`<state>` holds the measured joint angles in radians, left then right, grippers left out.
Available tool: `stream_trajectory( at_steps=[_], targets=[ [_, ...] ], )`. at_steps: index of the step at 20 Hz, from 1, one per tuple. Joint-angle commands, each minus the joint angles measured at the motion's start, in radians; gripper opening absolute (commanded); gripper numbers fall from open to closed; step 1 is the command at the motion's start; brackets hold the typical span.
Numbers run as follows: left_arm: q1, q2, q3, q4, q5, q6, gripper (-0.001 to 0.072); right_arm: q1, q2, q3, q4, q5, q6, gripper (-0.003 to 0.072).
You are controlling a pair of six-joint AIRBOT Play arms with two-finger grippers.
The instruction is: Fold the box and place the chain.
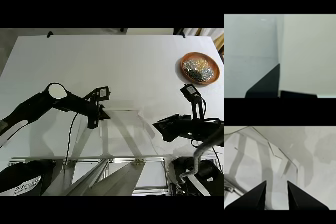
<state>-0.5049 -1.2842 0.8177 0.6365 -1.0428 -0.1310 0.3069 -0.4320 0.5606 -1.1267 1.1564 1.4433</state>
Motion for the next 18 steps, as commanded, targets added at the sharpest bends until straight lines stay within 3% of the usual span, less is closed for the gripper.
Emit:
stream_trajectory(
  at_steps=[1, 6, 11, 18],
  targets=[
    [-0.004, -0.08, -0.01, -0.07, 0.06, 0.072, 0.0006, 0.001, 0.002, 0.0, -0.002, 0.006, 0.001, 0.0296],
    [-0.004, -0.158, -0.01, -0.085, 0.102, 0.165, 0.0006, 0.001, 0.002, 0.0, -0.002, 0.006, 0.0, 0.0295],
    [-0.004, -0.16, -0.01, -0.136, 0.112, 0.342, 0.0006, 0.0, 0.002, 0.0, -0.002, 0.006, 0.0, 0.0295],
    [-0.014, -0.168, -0.01, -0.138, 0.158, 0.37, 0.0006, 0.001, 0.002, 0.0, -0.002, 0.003, -0.004, 0.0295]
  ],
)
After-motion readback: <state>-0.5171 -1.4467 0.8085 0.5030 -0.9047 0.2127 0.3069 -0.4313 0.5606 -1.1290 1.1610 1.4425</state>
